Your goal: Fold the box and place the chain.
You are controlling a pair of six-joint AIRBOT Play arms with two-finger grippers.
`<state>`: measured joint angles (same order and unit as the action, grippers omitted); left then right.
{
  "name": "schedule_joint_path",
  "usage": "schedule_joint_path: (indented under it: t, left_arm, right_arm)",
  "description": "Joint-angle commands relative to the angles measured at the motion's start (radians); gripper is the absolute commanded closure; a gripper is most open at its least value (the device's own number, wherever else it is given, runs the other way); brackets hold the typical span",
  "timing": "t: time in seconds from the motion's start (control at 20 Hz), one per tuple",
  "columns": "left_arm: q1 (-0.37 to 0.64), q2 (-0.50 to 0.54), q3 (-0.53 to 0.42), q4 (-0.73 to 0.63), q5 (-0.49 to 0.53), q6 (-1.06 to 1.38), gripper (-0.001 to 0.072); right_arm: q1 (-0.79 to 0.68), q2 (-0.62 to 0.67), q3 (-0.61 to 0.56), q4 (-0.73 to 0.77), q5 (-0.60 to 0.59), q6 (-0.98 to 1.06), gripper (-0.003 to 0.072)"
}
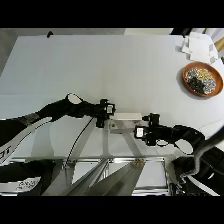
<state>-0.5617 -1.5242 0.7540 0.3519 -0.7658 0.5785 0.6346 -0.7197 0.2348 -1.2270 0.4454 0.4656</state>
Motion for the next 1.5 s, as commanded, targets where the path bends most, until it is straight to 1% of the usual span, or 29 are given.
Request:
schedule_joint_path:
  t: [0.0,0.25,0.35,0.55,0.6,0.75,0.9,1.05,1.15,1.25,1.35,1.45]
  left_arm:
    - [-0.001,0.000,0.001,0.001,-0.001,0.000,0.0699]
    - [-0.001,0.000,0.001,0.001,-0.001,0.000,0.0699]
    - [-0.001,0.000,0.001,0.001,-0.001,0.000,0.0699]
    - [-0.001,0.000,0.001,0.001,-0.002,0.000,0.0699]
    - [-0.001,0.000,0.001,0.001,-0.002,0.000,0.0699]
    - [-0.001,0.000,0.001,0.001,-0.001,0.000,0.0699]
    - [-0.001,0.000,0.000,0.001,-0.001,0.000,0.0699]
    - [-0.001,0.000,0.000,0.001,-0.001,0.000,0.0699]
    - [-0.001,0.000,0.001,0.001,-0.001,0.000,0.0699]
    - [-0.001,0.000,0.001,0.001,-0.002,0.000,0.0699]
    - [-0.001,0.000,0.001,0.001,-0.002,0.000,0.0699]
    - [-0.001,0.000,0.001,0.001,-0.001,0.000,0.0699]
  right_arm:
    - [-0.020,0.000,0.009,0.040,0.011,-0.008,0.0091]
    - [-0.020,0.000,0.009,0.113,0.011,-0.137,0.0089]
    - [-0.028,0.000,0.009,0.116,0.010,-0.161,0.0090]
    - [-0.131,0.000,0.010,0.154,0.011,-0.161,0.0090]
    - [-0.143,-0.001,0.010,0.185,0.010,-0.167,0.0090]
    - [-0.143,-0.004,0.010,0.285,0.009,-0.300,0.0090]
    - [-0.143,-0.009,0.010,0.344,0.008,-0.386,0.0090]
    - [-0.149,-0.050,0.010,0.388,0.009,-0.441,0.0089]
    - [-0.188,-0.071,0.010,0.427,0.016,-0.478,0.0089]
    - [-0.235,-0.083,0.011,0.469,0.057,-0.527,0.0088]
    - [-0.258,-0.098,0.011,0.562,0.098,-0.644,0.0087]
    - [-0.272,-0.124,0.011,0.652,0.100,-0.745,0.0043]
